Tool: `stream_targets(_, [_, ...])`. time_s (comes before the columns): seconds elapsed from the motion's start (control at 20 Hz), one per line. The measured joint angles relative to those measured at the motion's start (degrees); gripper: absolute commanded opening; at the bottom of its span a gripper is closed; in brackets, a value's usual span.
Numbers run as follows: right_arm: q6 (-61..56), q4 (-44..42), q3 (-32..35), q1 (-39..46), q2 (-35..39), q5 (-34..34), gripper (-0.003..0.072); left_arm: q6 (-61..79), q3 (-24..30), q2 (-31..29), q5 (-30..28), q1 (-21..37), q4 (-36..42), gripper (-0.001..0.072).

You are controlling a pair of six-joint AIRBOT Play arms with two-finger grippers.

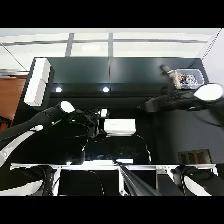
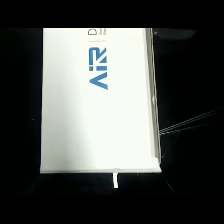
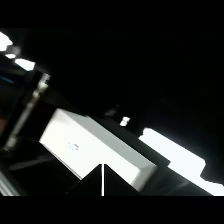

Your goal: Fold the box and place the chain.

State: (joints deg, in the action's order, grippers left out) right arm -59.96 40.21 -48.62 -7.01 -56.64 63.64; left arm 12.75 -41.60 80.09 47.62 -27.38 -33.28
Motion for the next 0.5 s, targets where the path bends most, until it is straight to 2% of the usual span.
stream_targets(0.2, [-4.5, 10.8, -1.6, 9.7, 7.1, 4.0, 0.0013, -7.5, -4.4, -0.4, 5.1, -0.2, -4.4, 0.0710])
stream_targets(0.4, [-6.4, 14.9, 0.0, 14.4, 9.2, 5.4, 0.0013, -16.9, -10.4, -0.5, 10.0, -2.2, -7.2, 0.0709])
stream_targets(0.5, [-6.8, 15.2, 1.8, 15.3, 9.6, 4.4, 0.0013, -20.8, -13.7, 0.1, 9.7, -4.4, -8.2, 0.0708])
